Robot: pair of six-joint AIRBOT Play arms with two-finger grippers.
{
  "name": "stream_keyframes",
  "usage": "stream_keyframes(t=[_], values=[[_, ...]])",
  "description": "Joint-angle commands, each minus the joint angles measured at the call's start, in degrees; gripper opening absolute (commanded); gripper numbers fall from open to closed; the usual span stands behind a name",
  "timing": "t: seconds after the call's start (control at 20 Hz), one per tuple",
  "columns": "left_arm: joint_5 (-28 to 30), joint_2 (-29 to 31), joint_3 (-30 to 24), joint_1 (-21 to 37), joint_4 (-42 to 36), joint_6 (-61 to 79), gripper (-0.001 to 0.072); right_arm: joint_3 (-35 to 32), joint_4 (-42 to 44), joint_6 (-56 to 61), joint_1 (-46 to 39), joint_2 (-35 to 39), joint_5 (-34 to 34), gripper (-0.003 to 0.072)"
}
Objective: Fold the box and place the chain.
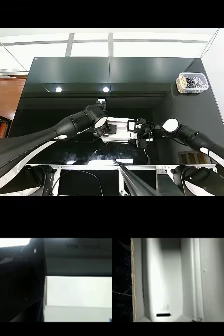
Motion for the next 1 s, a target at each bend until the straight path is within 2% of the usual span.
stream_keyframes(t=[0.0,0.05,0.15,0.35,0.4,0.5,0.55,0.6,0.65,0.75,0.8,0.95], values=[[0.81,-0.46,0.04,-0.02,-0.22,-1.01,0.0188,-0.02,0.02,0.0,0.0,-0.04,0.0,0.0436],[1.03,-0.46,0.07,-0.02,-0.39,-1.05,0.0087,-0.02,0.02,0.0,0.0,-0.04,0.0,0.0436],[1.4,-0.46,0.07,-0.04,-0.52,-1.03,0.0024,-0.02,0.02,0.0,0.0,-0.04,0.0,0.0436],[2.23,-0.46,0.55,-0.02,-0.9,-0.87,0.0031,-0.02,0.02,0.0,0.0,-0.04,0.0,0.0436],[1.84,-0.46,1.05,-0.02,-0.81,-0.87,0.0068,-0.02,0.02,0.0,0.0,-0.04,0.0,0.0436],[1.88,-0.46,1.97,-0.02,-0.79,-0.74,0.0544,-0.02,0.02,0.0,0.0,-0.04,0.0,0.0436],[1.81,-0.46,2.16,0.0,-0.74,-0.72,0.0574,-0.02,0.02,0.0,0.0,-0.04,0.0,0.0436],[1.62,-0.48,2.12,-0.02,-0.48,-0.74,0.0571,-0.02,0.02,0.0,0.0,-0.04,0.0,0.0436],[0.96,-0.59,2.12,-0.02,-0.35,-0.74,0.0532,-0.02,0.02,0.0,0.0,-0.04,0.0,0.0436],[-0.22,-1.22,2.12,-0.02,-0.17,-0.72,0.0363,-0.02,0.02,0.0,0.0,-0.04,0.0,0.0436],[-0.37,-1.57,2.12,-0.04,-0.22,-0.74,0.0322,-0.02,0.02,0.0,0.0,-0.04,0.0,0.0436],[-0.35,-1.92,2.12,-0.04,-0.39,-0.59,0.0028,-0.02,0.02,0.0,0.0,-0.04,0.0,0.0436]])
